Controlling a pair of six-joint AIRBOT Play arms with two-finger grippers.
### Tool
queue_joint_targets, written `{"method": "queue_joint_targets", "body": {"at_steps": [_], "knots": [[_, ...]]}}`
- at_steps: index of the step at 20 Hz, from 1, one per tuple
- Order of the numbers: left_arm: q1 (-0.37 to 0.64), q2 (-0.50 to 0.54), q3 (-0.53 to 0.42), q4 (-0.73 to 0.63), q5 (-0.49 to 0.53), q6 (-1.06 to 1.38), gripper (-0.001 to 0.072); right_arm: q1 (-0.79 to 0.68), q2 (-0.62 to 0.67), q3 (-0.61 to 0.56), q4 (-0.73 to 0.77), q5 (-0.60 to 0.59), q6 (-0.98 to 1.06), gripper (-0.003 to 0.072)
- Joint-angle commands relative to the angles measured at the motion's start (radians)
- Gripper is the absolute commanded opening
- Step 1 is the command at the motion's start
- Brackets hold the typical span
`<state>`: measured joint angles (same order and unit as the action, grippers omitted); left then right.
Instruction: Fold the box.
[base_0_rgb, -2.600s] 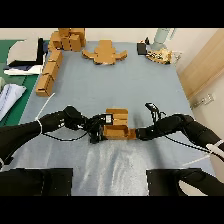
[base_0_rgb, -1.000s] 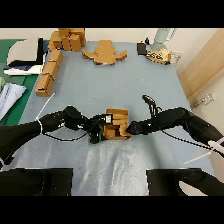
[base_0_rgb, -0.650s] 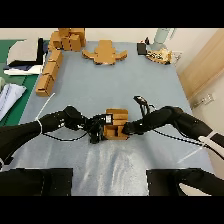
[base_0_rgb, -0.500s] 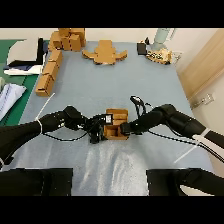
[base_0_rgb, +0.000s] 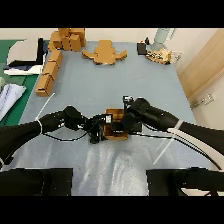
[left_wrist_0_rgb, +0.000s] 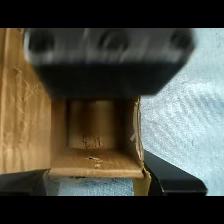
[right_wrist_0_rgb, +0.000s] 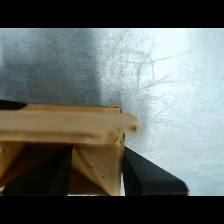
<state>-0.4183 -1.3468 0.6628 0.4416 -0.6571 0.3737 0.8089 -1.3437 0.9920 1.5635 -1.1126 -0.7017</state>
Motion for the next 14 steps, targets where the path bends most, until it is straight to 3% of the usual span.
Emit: {"method": "queue_joint_targets", "body": {"at_steps": [1, 8, 13, 14], "knots": [[0.0, 0.0, 0.001, 0.0, 0.0, 0.0, 0.0519, 0.027, -0.079, 0.057, -0.056, -0.114, 0.138, 0.0418], [0.0, 0.0, 0.001, 0.0, 0.0, 0.0, 0.0519, 0.027, -0.088, 0.058, -0.132, -0.188, 0.151, 0.0017], [0.0, 0.0, 0.001, 0.0, 0.0, 0.0, 0.0519, 0.027, -0.087, 0.058, -0.132, -0.154, 0.143, 0.001], [0.0, 0.0, 0.001, 0.0, 0.0, 0.0, 0.0519, 0.027, -0.087, 0.058, -0.132, -0.152, 0.143, 0.0216]]}}
